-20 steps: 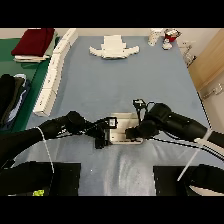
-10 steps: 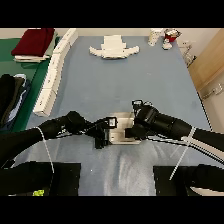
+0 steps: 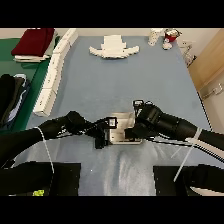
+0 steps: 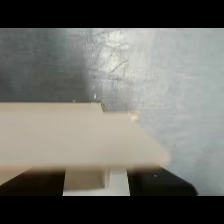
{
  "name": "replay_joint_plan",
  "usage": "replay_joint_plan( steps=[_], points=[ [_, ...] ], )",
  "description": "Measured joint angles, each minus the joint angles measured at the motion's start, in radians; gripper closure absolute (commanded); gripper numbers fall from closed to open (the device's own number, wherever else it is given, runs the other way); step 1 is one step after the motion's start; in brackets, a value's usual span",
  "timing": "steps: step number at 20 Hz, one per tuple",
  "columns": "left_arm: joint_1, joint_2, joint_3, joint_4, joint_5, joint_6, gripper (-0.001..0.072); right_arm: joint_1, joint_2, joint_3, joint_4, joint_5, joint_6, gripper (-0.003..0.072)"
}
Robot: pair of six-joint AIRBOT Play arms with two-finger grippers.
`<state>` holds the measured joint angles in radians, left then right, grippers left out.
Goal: Fold the box.
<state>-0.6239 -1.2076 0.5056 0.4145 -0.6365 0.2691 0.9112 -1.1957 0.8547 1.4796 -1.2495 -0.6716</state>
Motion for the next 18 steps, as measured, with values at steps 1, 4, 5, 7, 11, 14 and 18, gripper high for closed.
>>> replay_joint_plan(
  steps=[1,4,5,7,11,14,18],
  points=[
    [0.0,0.0,0.0,0.0,0.0,0.0,0.0264,0.0,0.026,0.009,0.004,-0.021,0.001,0.0164],
    [0.0,0.0,0.0,0.0,0.0,0.0,0.0264,-0.001,0.121,0.043,0.001,-0.079,0.011,0.0343],
    [0.0,0.0,0.0,0.0,0.0,0.0,0.0264,-0.008,0.155,0.051,-0.01,-0.103,0.016,0.0497],
    [0.0,0.0,0.0,0.0,0.0,0.0,0.0264,-0.054,0.202,0.056,-0.061,-0.157,0.018,0.0594],
    [0.0,0.0,0.0,0.0,0.0,0.0,0.0264,-0.285,0.204,0.036,-0.079,-0.143,-0.104,0.0683],
    [0.0,0.0,0.0,0.0,0.0,0.0,0.0264,-0.505,0.127,0.028,0.093,-0.009,-0.321,0.0682],
    [0.0,0.0,0.0,0.0,0.0,0.0,0.0264,-0.723,-0.049,0.045,0.531,0.103,-0.736,0.0683]
  ],
)
